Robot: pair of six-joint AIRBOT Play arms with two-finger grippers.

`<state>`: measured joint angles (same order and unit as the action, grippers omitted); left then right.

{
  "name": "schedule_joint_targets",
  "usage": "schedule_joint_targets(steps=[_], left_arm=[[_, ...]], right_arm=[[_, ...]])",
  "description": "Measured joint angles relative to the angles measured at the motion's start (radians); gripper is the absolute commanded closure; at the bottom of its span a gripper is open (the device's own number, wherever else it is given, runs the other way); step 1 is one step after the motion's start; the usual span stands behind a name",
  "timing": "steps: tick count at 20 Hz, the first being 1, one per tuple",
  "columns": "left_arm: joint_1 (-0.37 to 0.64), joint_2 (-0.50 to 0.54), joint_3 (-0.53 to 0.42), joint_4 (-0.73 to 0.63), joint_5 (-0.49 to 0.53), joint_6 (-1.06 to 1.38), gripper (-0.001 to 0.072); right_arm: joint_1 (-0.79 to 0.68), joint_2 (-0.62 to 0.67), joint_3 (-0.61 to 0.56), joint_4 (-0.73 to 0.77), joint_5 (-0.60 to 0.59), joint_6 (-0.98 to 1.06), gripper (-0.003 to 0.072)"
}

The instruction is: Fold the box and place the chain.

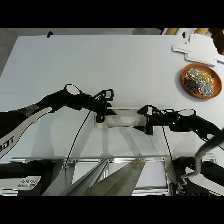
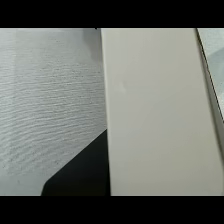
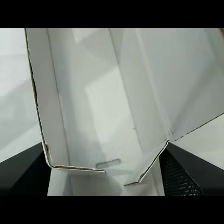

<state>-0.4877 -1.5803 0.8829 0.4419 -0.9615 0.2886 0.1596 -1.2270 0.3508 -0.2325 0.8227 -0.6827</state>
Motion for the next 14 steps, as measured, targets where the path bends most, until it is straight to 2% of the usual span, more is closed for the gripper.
schedule_joint_targets(steps=[14], left_arm=[[0.000,0.000,0.000,0.000,0.000,0.000,0.0699]], right_arm=[[0.032,-0.057,0.052,-0.038,0.002,-0.003,0.0016]])
